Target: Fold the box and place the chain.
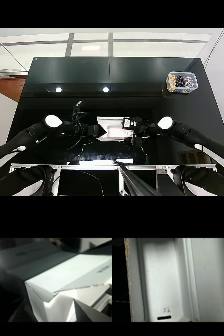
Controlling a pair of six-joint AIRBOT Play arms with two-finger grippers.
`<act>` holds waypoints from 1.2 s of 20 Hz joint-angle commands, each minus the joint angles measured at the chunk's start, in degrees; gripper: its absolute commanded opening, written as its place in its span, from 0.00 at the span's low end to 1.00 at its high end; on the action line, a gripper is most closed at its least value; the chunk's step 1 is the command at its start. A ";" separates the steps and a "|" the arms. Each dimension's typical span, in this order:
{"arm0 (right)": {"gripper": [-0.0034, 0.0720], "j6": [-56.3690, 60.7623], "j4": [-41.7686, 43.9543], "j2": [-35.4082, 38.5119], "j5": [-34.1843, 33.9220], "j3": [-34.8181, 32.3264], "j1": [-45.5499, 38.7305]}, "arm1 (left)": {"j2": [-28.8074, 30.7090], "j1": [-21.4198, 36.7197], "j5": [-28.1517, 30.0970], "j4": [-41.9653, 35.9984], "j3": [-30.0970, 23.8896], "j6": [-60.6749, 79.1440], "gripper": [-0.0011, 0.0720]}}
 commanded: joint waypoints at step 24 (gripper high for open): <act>0.69 0.02 -0.15 -0.04 0.04 -0.02 0.02 | -8.61 -21.92 -14.05 57.79 22.01 -68.70 0.61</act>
